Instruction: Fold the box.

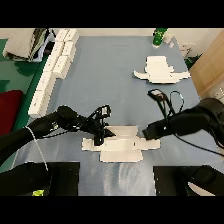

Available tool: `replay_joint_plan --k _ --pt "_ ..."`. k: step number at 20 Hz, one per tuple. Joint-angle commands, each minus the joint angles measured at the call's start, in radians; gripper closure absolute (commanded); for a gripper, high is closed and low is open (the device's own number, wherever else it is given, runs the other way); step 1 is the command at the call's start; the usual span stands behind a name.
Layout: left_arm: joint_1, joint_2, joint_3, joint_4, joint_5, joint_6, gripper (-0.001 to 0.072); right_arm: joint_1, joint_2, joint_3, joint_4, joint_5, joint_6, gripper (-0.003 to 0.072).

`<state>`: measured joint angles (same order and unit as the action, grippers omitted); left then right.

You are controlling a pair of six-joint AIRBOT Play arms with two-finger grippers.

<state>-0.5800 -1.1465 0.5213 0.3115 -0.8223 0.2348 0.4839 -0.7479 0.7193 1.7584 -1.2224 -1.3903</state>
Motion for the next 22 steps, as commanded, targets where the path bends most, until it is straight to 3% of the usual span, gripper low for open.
replay_joint_plan --k 1,4,5,6,7,13,19,22 --pt "0.0 -0.001 -0.001 0.0 0.0 0.0 0.0694 0.253 0.089 -0.055 -0.014 -0.006 0.07 0.0686" --pt "0.0 -0.001 -0.001 0.0 0.0 0.0 0.0694 0.549 0.097 -0.143 -0.02 0.048 -0.09 0.0676" --pt "0.0 -0.001 -0.001 0.0 0.0 0.0 0.0694 0.632 0.08 -0.173 -0.068 0.106 -0.129 0.0478" --pt "0.0 -0.001 -0.001 0.0 0.0 0.0 0.0694 0.692 0.055 -0.196 -0.138 0.171 -0.14 0.0148" --pt "0.0 -0.001 -0.001 0.0 0.0 0.0 0.0694 0.739 0.019 -0.211 -0.219 0.23 -0.139 0.0023" --pt "0.0 -0.001 -0.001 0.0 0.0 0.0 0.0694 0.769 -0.213 -0.216 -0.439 0.361 -0.119 0.0023" --pt "0.0 -0.001 -0.001 0.0 0.0 0.0 0.0694 0.768 -0.238 -0.216 -0.749 0.384 0.312 0.0025" --pt "0.0 -0.001 -0.001 0.0 0.0 0.0 0.0694 0.769 -0.237 -0.191 -0.817 0.338 0.449 0.0024"
